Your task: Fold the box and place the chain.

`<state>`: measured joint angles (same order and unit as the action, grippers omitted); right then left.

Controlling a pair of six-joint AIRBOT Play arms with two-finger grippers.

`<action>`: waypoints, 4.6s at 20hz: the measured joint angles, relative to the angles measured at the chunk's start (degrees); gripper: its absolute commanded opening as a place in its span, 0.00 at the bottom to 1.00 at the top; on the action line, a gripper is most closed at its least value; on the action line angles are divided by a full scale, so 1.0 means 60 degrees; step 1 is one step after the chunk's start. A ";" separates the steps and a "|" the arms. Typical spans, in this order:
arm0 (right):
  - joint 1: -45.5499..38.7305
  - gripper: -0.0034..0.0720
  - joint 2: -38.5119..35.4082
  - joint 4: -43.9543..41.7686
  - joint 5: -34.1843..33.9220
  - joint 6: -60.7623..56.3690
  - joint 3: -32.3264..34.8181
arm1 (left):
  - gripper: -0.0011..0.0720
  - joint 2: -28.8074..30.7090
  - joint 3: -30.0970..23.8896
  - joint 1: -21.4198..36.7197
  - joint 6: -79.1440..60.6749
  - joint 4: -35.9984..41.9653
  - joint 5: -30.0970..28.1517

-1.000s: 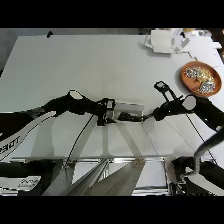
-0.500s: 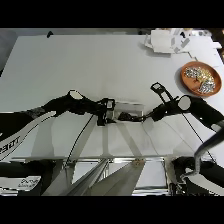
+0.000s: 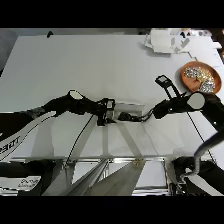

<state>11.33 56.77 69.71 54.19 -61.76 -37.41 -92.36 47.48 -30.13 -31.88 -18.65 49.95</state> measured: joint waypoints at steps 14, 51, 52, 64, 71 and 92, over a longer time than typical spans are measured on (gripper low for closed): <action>0.0000 0.07 -0.1177 -0.3340 0.2856 0.0080 -0.3563 | 0.36 0.0004 0.0000 0.0000 0.0000 0.0000 0.0004; 0.3158 0.09 0.1872 -0.0750 0.1362 -0.0193 -0.4583 | 0.36 0.0004 0.0000 0.0000 0.0004 -0.0004 0.0000; 0.3093 0.09 0.1902 -0.0546 0.1326 0.0055 -0.4743 | 0.36 0.0004 0.0000 0.0000 0.0004 -0.0004 0.0004; 0.3428 0.32 0.3581 -0.0477 0.2138 0.3235 -0.5111 | 0.36 0.0000 0.0000 0.0000 0.0011 -0.0015 -0.0004; 0.3952 0.42 0.3563 -0.0459 0.2237 0.4204 -0.4776 | 0.36 0.0000 0.0000 0.0000 0.0000 0.0000 0.0000; 0.4237 0.30 0.3381 0.0423 0.0834 0.4346 -0.3883 | 0.36 0.0000 0.0004 0.0007 0.0018 0.0025 -0.0047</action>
<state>36.75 77.06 72.25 59.20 -35.68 -60.71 -92.36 47.51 -30.09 -31.77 -18.50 49.67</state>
